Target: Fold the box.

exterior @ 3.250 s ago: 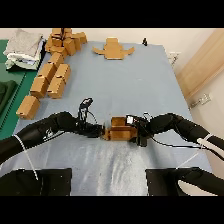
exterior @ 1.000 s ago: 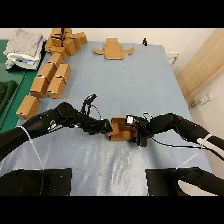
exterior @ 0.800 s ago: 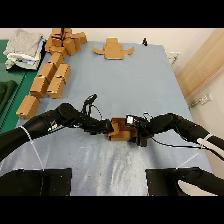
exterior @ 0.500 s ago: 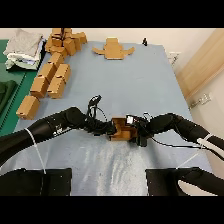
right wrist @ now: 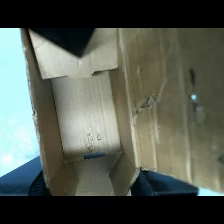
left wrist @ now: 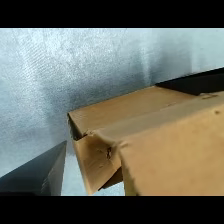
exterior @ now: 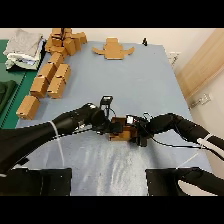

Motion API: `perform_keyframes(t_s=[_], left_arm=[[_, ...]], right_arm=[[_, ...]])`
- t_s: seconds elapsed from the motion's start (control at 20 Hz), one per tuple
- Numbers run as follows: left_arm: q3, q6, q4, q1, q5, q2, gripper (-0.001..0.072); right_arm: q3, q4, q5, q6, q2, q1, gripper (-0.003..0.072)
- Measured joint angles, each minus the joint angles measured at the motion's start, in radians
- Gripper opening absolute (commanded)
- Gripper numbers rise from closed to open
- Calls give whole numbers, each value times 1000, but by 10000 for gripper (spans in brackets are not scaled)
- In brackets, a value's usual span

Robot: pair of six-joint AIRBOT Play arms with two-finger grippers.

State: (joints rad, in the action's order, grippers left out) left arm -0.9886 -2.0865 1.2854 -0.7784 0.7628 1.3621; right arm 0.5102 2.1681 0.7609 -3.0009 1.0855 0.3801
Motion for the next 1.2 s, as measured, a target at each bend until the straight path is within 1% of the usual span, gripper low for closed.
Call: perform_keyframes(t_s=[0.25, 0.4, 0.65, 0.95, 1.05, 1.1, 1.15, 1.2], left_arm=[[-130, -167, 180, -67, 163, 93, 509], [-177, -212, 229, -89, 213, 138, 509], [-201, -237, 255, -97, 240, 168, 509], [-206, -278, 260, -101, 251, 196, 508], [-206, -310, 260, -101, 255, 208, 398], [-206, -325, 260, -101, 256, 213, 398], [-206, -340, 259, -101, 256, 215, 345], [-206, -352, 258, -101, 256, 217, 160]], right_arm=[[0, 0, 0, 0, 0, 0, 599], [0, 0, 0, 0, 0, 0, 600], [0, 0, 0, 0, 0, 0, 600], [0, 0, 0, 0, 0, 0, 600], [0, 0, 0, 0, 0, 0, 600], [0, 0, 0, 0, 0, 0, 600], [0, 0, 0, 0, 0, 0, 600], [0, 0, 0, 0, 0, 0, 600]])
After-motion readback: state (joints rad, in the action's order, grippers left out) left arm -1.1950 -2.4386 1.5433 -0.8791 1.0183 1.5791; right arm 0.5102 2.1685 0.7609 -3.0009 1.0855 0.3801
